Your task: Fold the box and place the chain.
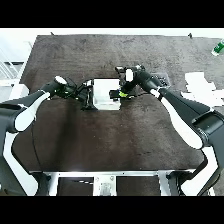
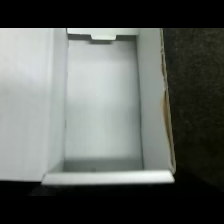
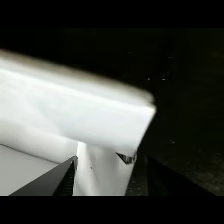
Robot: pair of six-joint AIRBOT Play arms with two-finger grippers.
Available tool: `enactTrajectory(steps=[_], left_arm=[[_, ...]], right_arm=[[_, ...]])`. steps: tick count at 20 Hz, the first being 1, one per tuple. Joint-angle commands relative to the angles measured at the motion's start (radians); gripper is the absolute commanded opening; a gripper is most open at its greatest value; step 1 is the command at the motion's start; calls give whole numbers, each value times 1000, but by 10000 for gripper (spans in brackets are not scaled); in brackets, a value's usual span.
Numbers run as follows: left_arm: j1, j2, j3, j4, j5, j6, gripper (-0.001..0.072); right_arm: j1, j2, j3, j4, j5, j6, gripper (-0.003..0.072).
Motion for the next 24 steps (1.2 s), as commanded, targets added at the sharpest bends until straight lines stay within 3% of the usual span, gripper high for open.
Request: enactTrajectory(steps=[1,4,9,13,15,20,23,24], left_arm=[[1,1,1,0,1,0,488],[1,1,1,0,1,0,488],[1,1,1,0,1,0,488],[1,1,1,1,1,0,488],[1,1,1,1,1,0,488],[1,1,1,1,1,0,488],[1,1,1,1,1,0,488],[1,1,1,1,0,0,488]], right_arm=[[0,-57,66,5,81,37,495],[-1,-59,70,-26,91,112,493],[0,-59,70,-29,113,201,354],[8,-68,70,-30,120,214,354],[8,-75,71,-31,120,214,288],[7,-77,71,-33,96,223,288],[7,-77,71,-35,66,230,161],[7,-77,71,-42,58,232,158]])
